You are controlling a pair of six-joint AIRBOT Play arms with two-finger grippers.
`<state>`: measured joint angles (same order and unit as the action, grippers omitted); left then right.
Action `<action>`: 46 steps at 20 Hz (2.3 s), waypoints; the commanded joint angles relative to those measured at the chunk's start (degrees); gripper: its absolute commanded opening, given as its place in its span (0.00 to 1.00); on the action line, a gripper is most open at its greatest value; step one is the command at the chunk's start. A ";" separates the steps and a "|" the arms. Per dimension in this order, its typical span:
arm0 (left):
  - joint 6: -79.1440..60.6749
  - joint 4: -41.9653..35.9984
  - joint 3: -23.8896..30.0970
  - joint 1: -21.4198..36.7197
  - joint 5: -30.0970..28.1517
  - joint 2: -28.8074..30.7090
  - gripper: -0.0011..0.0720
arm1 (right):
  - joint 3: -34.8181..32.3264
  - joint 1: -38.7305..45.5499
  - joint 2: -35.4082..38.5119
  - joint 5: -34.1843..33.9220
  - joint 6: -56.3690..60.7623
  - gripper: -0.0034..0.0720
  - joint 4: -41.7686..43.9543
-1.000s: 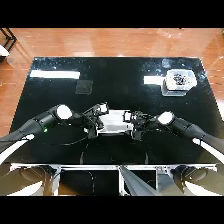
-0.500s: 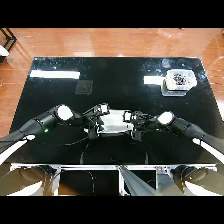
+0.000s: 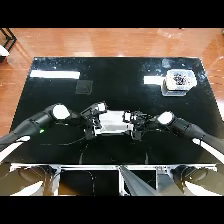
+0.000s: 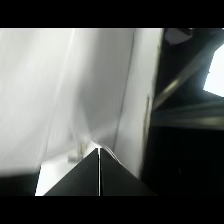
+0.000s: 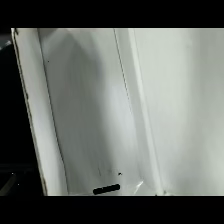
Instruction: Fold the box and place the chain.
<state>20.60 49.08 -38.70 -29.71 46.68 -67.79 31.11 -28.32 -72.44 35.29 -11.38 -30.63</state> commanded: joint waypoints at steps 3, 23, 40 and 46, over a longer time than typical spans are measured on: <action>11.76 6.43 -0.02 8.96 6.40 13.53 0.04 | 0.04 -0.02 -0.02 0.02 0.07 0.45 0.02; 51.19 -12.11 13.55 24.00 4.96 -0.22 0.05 | 0.04 -0.02 -0.02 0.02 0.04 0.45 0.02; 50.29 -14.71 4.70 17.49 12.17 -2.45 0.90 | 0.04 -0.02 -0.02 0.02 0.04 0.45 0.02; 50.31 -16.70 4.00 13.57 10.51 -1.53 0.89 | 0.04 -0.02 -0.02 0.00 0.04 0.45 0.02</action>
<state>70.91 33.26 -34.22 -14.59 57.65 -69.84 31.11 -28.32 -72.44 35.29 -11.35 -30.61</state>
